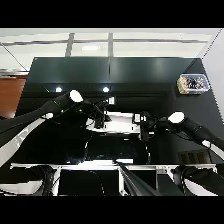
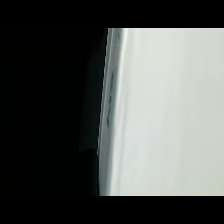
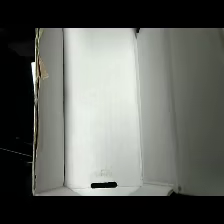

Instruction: Fold the box and place the chain.

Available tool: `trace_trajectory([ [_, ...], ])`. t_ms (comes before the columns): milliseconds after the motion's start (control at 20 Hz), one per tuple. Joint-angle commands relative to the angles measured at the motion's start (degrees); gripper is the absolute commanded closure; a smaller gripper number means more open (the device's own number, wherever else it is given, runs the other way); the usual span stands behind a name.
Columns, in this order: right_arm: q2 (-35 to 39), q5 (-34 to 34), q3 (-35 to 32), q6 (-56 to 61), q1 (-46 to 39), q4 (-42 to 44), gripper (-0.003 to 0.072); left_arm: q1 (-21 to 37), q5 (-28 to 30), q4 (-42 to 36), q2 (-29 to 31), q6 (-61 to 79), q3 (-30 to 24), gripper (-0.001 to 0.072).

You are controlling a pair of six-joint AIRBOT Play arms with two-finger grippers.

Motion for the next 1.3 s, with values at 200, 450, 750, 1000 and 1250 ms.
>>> trace_trajectory([
  [200,-0.79,-0.94,0.09,0.74,0.28,-1.31,0.0021,0.0,0.17,-0.24,-0.2,0.0,0.0,0.068],
  [450,-0.81,-1.55,0.11,1.29,0.28,-1.22,0.0021,0.0,0.0,-0.26,-1.09,0.0,0.0,0.0681],
  [750,-0.9,-1.55,0.13,1.27,0.28,-1.33,0.0021,0.0,0.0,-0.26,-1.11,0.0,0.0,0.0681],
  [1000,-0.9,-1.53,0.13,1.27,0.28,-1.36,0.0021,0.0,-0.04,-0.26,-1.11,0.0,0.0,0.068],
  [1250,-0.9,-1.53,0.13,1.27,0.28,-1.36,0.0211,0.0,-0.04,-0.28,-1.09,-0.02,0.02,0.068],
])
